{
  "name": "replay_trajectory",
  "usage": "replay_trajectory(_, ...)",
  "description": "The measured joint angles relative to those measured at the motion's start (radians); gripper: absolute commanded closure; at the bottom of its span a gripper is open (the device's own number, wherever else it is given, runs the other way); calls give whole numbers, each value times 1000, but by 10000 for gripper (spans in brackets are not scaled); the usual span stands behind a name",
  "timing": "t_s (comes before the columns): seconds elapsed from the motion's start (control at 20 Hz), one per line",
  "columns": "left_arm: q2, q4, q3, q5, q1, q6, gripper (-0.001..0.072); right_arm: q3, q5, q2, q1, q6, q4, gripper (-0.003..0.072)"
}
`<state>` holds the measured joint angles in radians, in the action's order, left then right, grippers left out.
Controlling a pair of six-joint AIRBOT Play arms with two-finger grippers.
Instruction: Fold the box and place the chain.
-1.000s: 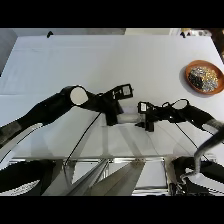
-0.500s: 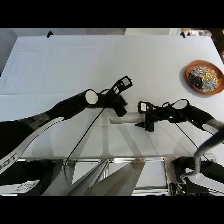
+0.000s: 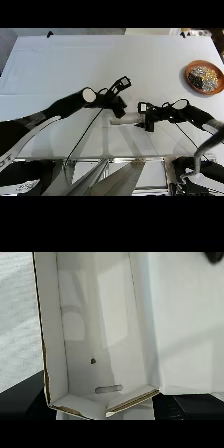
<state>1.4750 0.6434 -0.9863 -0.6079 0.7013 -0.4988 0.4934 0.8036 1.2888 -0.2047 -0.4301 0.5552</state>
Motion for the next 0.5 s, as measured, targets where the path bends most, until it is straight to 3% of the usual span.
replay_trajectory(0.3,-142,265,2,-286,-97,0,688,0,-2,0,0,3,-2,309)
replay_trajectory(0.5,-166,415,44,-427,-121,14,465,0,-3,0,0,3,-2,309)
